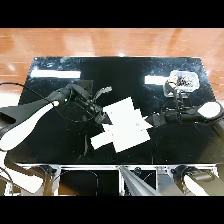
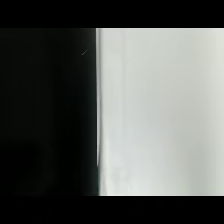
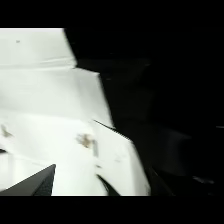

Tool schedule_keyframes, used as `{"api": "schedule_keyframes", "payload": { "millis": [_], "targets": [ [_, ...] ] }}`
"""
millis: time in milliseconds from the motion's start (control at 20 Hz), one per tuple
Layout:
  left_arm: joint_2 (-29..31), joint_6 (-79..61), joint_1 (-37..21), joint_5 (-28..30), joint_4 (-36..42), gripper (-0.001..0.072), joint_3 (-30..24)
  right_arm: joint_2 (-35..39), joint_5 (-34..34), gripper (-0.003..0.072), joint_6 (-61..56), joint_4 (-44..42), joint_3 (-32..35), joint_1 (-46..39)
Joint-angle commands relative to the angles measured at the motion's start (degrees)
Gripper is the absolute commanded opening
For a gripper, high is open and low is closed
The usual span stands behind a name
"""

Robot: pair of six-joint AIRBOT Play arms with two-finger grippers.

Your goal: Fold the box and place the chain.

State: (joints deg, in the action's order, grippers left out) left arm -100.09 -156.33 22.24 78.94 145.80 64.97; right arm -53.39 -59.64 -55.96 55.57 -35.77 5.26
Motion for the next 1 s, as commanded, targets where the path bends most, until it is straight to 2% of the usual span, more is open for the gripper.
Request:
{"api": "schedule_keyframes", "payload": {
  "millis": [0, 200, 350, 600, 800, 950],
  "targets": [
    [0.02, -0.94, -0.09, 0.48, -14.29, 0.0015, 5.18, 0.04, -0.35, 0.0705, -0.42, 10.05, -2.95, -1.81],
    [2.14, -0.79, 0.33, 2.89, -16.48, 0.0014, 10.08, 0.04, 1.09, 0.0705, -0.39, 10.43, -5.6, -2.03],
    [6.78, -0.7, 2.78, 1.07, -22.97, 0.0012, 9.64, 0.04, 3.89, 0.0705, -0.42, 8.68, -5.66, -2.03],
    [13.35, -0.26, 8.46, -4.81, -25.16, 0.0012, 1.55, 0.02, 5.86, 0.0705, -0.22, 5.6, -5.64, -2.01],
    [18.25, 3.13, 10.16, -12.96, -24.85, 0.0012, -8.68, 0.02, 4.74, 0.0704, 5.88, 6.4, -5.64, -2.01],
    [20.13, 3.13, 11.56, -20.81, -26.14, 0.0013, -12.17, 0.02, 3.26, 0.0705, 6.51, 7.1, -5.64, -2.01]
  ]
}}
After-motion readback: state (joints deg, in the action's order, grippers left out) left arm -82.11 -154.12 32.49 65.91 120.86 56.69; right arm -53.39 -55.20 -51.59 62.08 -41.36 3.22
